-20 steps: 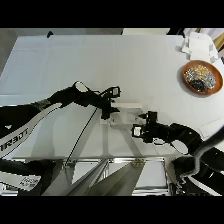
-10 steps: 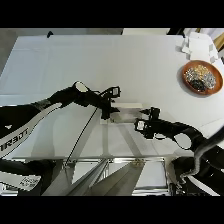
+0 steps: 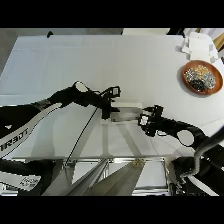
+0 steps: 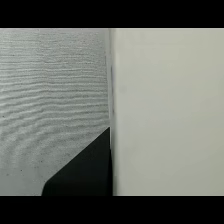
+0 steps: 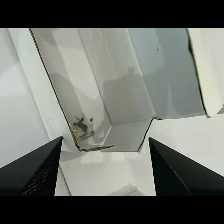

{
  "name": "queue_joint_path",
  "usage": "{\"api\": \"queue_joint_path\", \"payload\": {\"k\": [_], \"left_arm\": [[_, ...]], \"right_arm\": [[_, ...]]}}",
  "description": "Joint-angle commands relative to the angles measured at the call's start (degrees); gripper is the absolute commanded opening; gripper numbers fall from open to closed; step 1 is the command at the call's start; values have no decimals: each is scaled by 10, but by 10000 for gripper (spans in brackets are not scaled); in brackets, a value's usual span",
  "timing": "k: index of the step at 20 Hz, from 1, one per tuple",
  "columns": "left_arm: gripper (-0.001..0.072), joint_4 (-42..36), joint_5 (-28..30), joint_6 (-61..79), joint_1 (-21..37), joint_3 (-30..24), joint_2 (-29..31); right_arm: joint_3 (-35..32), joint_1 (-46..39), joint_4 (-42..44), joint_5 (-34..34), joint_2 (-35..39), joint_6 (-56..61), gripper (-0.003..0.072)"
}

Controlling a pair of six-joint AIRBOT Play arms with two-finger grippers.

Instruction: Fold the box and place the chain.

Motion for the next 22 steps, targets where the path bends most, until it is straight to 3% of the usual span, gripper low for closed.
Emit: {"api": "queue_joint_path", "payload": {"k": [1, 5, 12, 14, 22], "left_arm": [[11, 1, -1, 0, 0, 0, 0], [11, 1, -1, 0, 0, 0, 0], [11, 1, -1, 0, 0, 0, 0], [11, 1, -1, 0, 0, 0, 0], [11, 1, -1, 0, 0, 0, 0]], "right_arm": [[0, -10, 18, 21, 0, -30, 585], [0, -10, 25, 15, 0, -36, 585], [1, -37, 128, 35, -2, -154, 593], [6, -55, 143, 54, -12, -165, 643], [42, -56, 163, 64, -69, -193, 679]]}}
